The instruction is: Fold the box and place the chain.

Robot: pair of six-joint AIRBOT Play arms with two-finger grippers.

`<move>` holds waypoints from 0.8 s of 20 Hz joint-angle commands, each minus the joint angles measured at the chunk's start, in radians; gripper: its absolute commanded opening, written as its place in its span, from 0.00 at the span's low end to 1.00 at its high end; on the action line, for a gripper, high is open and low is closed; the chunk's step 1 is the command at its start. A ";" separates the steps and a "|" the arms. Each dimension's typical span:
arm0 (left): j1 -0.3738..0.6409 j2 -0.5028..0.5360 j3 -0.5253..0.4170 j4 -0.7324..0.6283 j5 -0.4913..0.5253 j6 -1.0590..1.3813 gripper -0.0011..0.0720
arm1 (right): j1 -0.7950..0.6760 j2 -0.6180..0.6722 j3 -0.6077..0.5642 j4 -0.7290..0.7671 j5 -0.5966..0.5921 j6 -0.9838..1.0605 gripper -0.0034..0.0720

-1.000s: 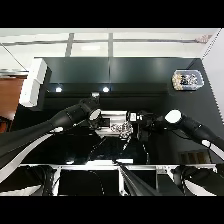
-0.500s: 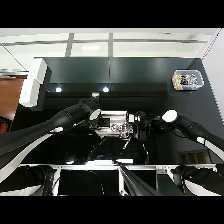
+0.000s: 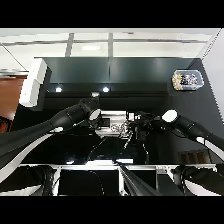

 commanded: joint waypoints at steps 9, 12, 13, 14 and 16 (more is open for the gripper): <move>0.001 -0.001 0.000 -0.001 0.003 -0.001 0.06 | -0.002 0.298 0.022 -0.274 0.123 0.806 0.07; 0.000 -0.001 0.000 -0.001 0.003 -0.001 0.06 | -0.002 0.373 0.109 -0.286 0.231 0.953 0.07; 0.001 -0.001 0.000 -0.001 0.003 -0.001 0.06 | -0.002 0.385 0.151 -0.286 0.262 0.999 0.07; 0.001 -0.001 0.000 -0.001 0.003 -0.001 0.06 | -0.002 0.386 0.194 -0.284 0.291 1.041 0.07; 0.000 -0.001 0.000 -0.001 0.003 -0.001 0.06 | -0.002 0.386 0.269 -0.233 0.322 1.103 0.07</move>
